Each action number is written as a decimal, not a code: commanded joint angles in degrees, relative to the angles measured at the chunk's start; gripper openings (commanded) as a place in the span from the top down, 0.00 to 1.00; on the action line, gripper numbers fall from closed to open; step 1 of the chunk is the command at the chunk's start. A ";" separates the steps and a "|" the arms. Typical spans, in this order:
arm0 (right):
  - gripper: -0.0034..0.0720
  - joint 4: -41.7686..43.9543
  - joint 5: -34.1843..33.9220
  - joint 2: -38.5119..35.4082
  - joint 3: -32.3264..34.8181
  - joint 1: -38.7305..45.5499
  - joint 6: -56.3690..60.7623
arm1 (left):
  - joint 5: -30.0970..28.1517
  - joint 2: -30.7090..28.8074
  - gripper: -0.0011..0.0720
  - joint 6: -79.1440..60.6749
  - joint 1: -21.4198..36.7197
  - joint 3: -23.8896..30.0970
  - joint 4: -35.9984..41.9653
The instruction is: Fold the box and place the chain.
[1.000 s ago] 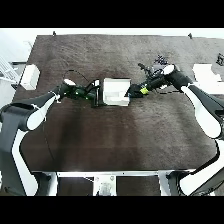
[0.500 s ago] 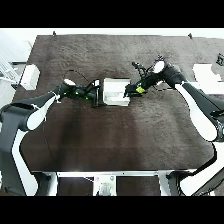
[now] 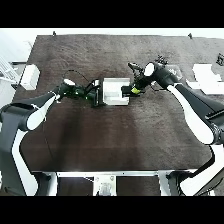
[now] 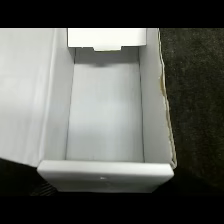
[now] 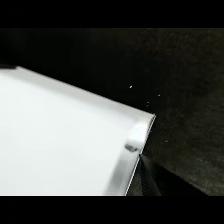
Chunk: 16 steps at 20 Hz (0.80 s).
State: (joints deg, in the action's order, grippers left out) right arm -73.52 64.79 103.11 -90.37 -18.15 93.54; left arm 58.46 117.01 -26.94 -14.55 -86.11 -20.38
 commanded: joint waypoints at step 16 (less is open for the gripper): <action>0.56 -15.34 -0.92 1.53 -0.17 -4.37 17.55 | 0.09 -0.02 0.34 -0.09 -0.02 0.02 -0.02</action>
State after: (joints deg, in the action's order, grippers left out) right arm -87.22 63.02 104.47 -90.48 -22.13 109.25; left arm 58.54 117.01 -27.03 -14.59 -86.11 -20.38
